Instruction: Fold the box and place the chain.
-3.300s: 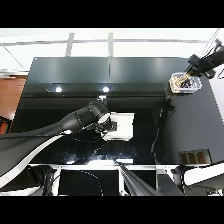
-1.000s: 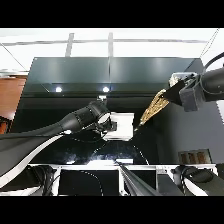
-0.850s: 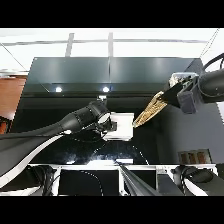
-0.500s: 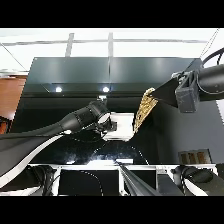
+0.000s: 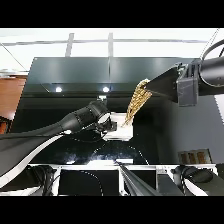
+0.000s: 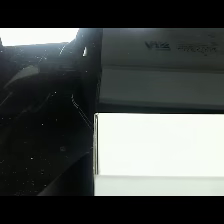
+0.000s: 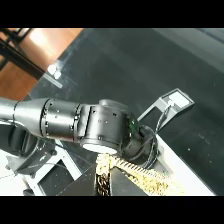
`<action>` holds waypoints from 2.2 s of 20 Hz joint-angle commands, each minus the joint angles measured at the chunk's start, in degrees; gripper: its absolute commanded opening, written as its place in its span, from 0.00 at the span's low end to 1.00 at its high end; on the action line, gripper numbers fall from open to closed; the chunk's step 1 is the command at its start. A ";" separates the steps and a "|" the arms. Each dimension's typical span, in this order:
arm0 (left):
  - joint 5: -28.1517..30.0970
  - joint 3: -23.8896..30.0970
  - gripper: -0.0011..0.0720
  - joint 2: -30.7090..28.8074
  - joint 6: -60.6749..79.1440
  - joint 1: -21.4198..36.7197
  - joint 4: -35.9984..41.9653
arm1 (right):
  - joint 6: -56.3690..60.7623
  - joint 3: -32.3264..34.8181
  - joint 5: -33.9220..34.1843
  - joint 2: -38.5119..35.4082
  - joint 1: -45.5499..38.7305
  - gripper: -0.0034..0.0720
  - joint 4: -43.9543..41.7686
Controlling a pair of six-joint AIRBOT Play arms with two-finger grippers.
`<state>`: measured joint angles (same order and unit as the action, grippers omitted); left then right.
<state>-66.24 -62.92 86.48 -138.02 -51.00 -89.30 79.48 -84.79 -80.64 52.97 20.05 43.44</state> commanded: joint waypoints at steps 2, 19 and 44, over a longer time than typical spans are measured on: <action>-0.04 -0.02 0.05 0.04 0.00 0.02 0.00 | -0.39 3.39 -0.57 0.09 0.07 0.06 0.55; -0.04 -0.02 0.05 0.04 0.00 0.02 0.00 | -0.39 34.95 17.16 1.22 6.21 0.06 -2.91; -0.04 -0.02 0.05 0.04 0.00 0.02 0.00 | 1.99 34.32 18.49 1.57 7.45 0.06 3.41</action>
<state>-66.24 -62.92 86.48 -138.02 -51.00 -89.30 81.01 -55.18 -67.16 54.33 26.30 45.95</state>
